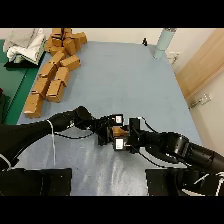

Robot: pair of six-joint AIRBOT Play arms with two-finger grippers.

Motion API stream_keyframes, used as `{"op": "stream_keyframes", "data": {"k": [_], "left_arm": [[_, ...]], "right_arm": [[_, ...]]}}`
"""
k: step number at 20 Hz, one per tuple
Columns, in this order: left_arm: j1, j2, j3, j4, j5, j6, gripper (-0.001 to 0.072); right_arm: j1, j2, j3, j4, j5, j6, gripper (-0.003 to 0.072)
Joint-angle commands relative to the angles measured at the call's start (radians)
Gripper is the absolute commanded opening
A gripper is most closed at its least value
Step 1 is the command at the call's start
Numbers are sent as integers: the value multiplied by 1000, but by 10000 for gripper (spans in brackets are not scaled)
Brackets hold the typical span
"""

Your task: Fold the box.

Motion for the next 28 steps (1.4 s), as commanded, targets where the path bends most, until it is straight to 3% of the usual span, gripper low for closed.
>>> {"op": "stream_keyframes", "data": {"k": [1, 2, 3, 4, 7, 18, 24, 26, 28], "left_arm": [[0, 0, 1, 0, 0, 0, 513], [0, 0, 1, 0, 0, 0, 513], [0, 0, 1, 0, 0, 0, 513], [0, 0, 1, 0, 0, 0, 513], [0, 0, 1, 0, 0, 0, 513], [0, 0, 1, 0, 0, 0, 513], [0, 0, 1, 0, 0, 0, 513], [0, 0, 1, 0, 0, 0, 513], [0, 0, 1, 0, 0, 0, 513]], "right_arm": [[-2, -19, 1, -5, 0, 0, 336], [-2, -19, 1, -4, 0, 0, 310], [-2, -19, 1, 2, -2, 0, 178], [-1, -19, 1, 16, -3, 0, 126], [1, -19, 1, 44, -3, -5, 182], [1, -27, -17, 165, -36, -23, 161], [3, -6, -21, 148, -35, -31, 169], [2, 21, -20, 137, -35, -30, 330], [2, 47, -20, 117, -36, -30, 314]]}}
